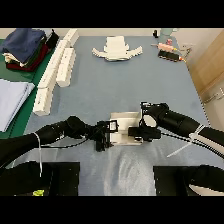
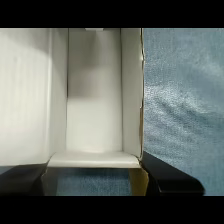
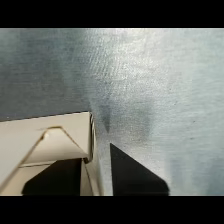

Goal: Fold the box.

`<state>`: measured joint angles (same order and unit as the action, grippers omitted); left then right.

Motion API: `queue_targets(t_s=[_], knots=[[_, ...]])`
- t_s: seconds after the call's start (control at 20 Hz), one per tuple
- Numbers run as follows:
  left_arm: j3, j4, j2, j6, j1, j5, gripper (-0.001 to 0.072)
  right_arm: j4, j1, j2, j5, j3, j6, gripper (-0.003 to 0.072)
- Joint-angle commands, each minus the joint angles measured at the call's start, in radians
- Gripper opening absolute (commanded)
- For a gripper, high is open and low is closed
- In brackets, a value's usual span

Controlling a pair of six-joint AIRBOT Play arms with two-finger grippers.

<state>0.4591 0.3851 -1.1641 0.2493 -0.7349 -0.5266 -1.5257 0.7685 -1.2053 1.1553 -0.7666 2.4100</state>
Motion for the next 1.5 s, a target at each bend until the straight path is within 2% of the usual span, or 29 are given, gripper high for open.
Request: queue_targets(t_s=[0.0,0.05,0.1,0.15,0.4,0.45,0.5,0.55,0.65,0.85,0.9,1.0,1.05,1.25,1.3,1.35,1.4,1.45], knots=[[0.001,0.0,0.0,0.0,-0.001,0.0,0.0402,-0.031,0.001,-0.005,0.014,-0.001,0.018,0.0152],[0.001,0.0,0.0,0.0,-0.001,0.001,0.0402,-0.034,0.001,-0.007,0.014,-0.001,0.017,0.0111],[0.001,0.0,0.0,0.0,-0.001,0.001,0.0401,-0.033,0.001,-0.011,0.014,-0.001,0.016,0.0035],[0.001,0.0,0.0,0.0,-0.001,0.0,0.0402,-0.029,0.001,-0.016,0.014,-0.001,0.004,0.0009],[0.001,0.0,0.0,0.0,-0.001,0.0,0.0402,-0.022,0.001,-0.023,0.014,-0.003,-0.033,0.0008],[0.001,0.0,0.0,0.0,-0.001,0.0,0.0402,-0.022,0.001,-0.022,0.015,-0.008,-0.039,0.0129],[0.001,0.0,0.0,0.0,-0.001,0.0,0.0402,-0.013,0.001,-0.021,0.015,-0.013,-0.041,0.0306],[0.001,0.0,0.0,0.0,-0.001,0.0,0.0402,-0.001,0.001,-0.021,0.014,-0.018,-0.048,0.0344],[0.001,0.0,0.0,0.0,-0.001,0.0,0.0401,0.011,0.001,-0.021,0.015,-0.028,-0.055,0.0363],[0.001,0.0,0.0,0.0,-0.001,0.0,0.0401,0.001,0.0,-0.021,0.014,-0.037,-0.055,0.0363],[0.001,0.0,0.0,0.0,-0.001,0.0,0.0401,-0.004,0.0,-0.021,0.015,-0.037,-0.055,0.0339],[0.001,0.0,0.0,0.0,-0.001,0.0,0.0401,-0.016,0.0,-0.021,0.015,-0.037,-0.055,0.01],[0.001,0.0,0.0,0.0,-0.001,0.0,0.0401,-0.023,0.0,-0.021,0.015,-0.037,-0.055,0.0022],[0.001,0.0,0.0,0.001,-0.001,0.0,0.0401,-0.026,0.0,-0.021,0.011,-0.037,-0.071,0.0004],[0.001,0.0,0.0,0.0,-0.001,0.0,0.0401,-0.021,0.0,-0.021,0.015,-0.039,-0.087,0.0137],[0.001,0.0,0.0,0.0,-0.001,0.0,0.0401,-0.018,0.0,-0.02,0.016,-0.04,-0.09,0.0404],[0.001,0.0,0.0,0.0,-0.001,0.0,0.0402,-0.004,0.0,-0.019,0.017,-0.043,-0.093,0.0478],[0.001,0.0,0.0,0.0,-0.001,0.0,0.0402,0.01,0.0,-0.014,0.018,-0.048,-0.1,0.0478]])
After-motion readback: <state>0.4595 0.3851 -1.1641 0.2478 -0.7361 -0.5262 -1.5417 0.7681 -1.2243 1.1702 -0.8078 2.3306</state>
